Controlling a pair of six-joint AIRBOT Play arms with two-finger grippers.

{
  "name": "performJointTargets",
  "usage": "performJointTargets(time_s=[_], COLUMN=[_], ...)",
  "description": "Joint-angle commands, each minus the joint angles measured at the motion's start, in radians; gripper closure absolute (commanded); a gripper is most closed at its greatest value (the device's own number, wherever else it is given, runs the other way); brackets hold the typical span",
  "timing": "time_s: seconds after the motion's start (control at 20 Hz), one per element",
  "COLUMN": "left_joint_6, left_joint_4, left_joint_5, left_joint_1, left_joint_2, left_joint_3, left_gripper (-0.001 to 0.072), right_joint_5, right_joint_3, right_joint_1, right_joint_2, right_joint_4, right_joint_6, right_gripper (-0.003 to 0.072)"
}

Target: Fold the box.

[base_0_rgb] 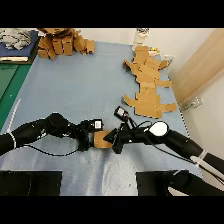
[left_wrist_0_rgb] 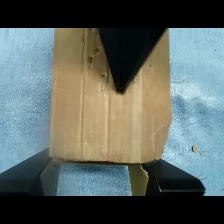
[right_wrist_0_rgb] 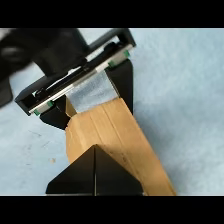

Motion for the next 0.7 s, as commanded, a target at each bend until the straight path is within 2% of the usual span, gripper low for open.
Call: performJointTargets(time_s=[0.0, 0.2, 0.3, 0.65], left_joint_6=[0.0, 0.0, 0.0, 0.0], left_joint_4=[0.0, 0.0, 0.0, 0.001], left_joint_5=[-0.001, 0.0, -0.001, 0.002], left_joint_1=[-0.001, -0.001, -0.001, -0.001], left_joint_2=[0.001, 0.001, 0.001, 0.001], left_joint_3=[0.0, 0.0, 0.0, 0.0], left_gripper=[0.0191, 0.0192, 0.0191, 0.0192], right_joint_5=[-0.264, -0.252, -0.249, -0.225], right_joint_3=[-0.015, -0.015, -0.015, 0.02], right_joint_1=[0.159, 0.17, 0.171, 0.171], right_joint_2=[0.088, 0.101, 0.101, 0.134], right_joint_4=[-0.18, -0.339, -0.428, -0.459], right_joint_6=[-0.02, -0.021, -0.026, -0.058], right_gripper=[0.0684, 0.0681, 0.0445, 0.0438])
